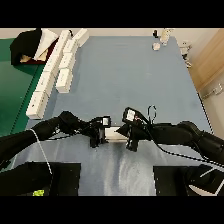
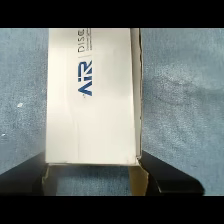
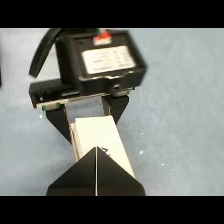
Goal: Fold the box.
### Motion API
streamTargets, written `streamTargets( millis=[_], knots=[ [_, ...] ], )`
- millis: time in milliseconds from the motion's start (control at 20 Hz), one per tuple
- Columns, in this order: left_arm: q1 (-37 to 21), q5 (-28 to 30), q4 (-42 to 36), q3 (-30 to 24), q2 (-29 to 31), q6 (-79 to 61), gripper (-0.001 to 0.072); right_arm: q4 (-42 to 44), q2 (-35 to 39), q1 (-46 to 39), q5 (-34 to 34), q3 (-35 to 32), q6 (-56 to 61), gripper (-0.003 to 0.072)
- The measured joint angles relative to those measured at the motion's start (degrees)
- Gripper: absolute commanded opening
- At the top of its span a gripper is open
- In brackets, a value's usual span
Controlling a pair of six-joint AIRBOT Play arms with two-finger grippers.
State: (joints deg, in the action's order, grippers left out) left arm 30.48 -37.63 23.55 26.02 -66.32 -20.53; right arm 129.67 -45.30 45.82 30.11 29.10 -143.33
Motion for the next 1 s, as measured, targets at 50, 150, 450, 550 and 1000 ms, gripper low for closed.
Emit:
streamTargets(
  millis=[50,150,450,550,1000],
  knots=[
    [0.0,0.0,0.0,0.0,0.0,0.0,0.0471,1.2,0.6,0.0,-0.9,-1.0,2.8,0.0002],
    [0.0,0.0,0.0,0.0,0.0,0.0,0.0471,3.9,1.9,0.1,-4.3,-4.1,6.8,0.0002],
    [0.0,0.0,0.0,0.0,0.0,0.0,0.0471,7.3,3.5,3.1,-16.1,-12.0,11.4,0.0002],
    [0.0,0.0,0.0,0.0,0.0,0.0,0.0471,7.5,3.3,3.5,-18.1,-13.1,11.8,0.0002],
    [0.0,0.0,0.0,0.0,0.0,0.0,0.0471,7.0,-2.1,5.1,-21.1,-14.6,12.3,0.0002]
  ],
)
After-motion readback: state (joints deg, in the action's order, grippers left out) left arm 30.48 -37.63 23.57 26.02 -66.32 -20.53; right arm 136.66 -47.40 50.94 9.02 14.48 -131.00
